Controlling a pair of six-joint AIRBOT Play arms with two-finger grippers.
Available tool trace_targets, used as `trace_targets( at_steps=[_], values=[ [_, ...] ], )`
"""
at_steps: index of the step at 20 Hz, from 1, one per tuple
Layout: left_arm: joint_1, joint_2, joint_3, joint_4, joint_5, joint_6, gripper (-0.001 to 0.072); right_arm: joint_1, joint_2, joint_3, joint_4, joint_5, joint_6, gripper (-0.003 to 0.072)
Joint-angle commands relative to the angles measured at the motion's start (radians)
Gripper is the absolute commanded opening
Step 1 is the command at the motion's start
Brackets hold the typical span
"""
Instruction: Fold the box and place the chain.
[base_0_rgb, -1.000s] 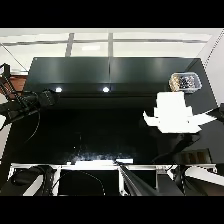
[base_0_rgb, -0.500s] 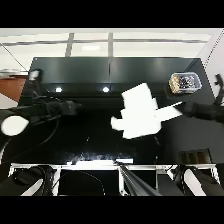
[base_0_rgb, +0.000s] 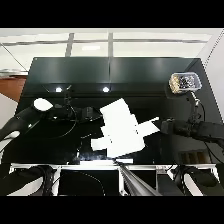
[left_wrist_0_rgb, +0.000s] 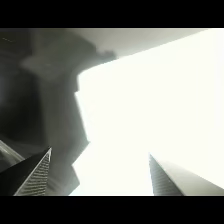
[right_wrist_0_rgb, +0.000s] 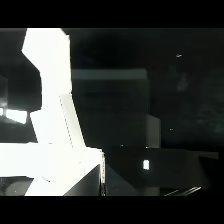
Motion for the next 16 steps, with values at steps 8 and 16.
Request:
trace_targets(
  at_steps=[8, 16],
  values=[
    [-0.065, -0.316, 0.000, -0.437, -0.227, 0.620, 0.0692, 0.032, 0.008, -0.011, 0.000, 0.032, 0.010, 0.0022],
    [-0.053, -0.383, 0.001, -0.478, -0.419, 0.943, 0.0673, 0.032, 0.008, -0.011, -0.010, 0.031, 0.010, 0.0022]
  ],
)
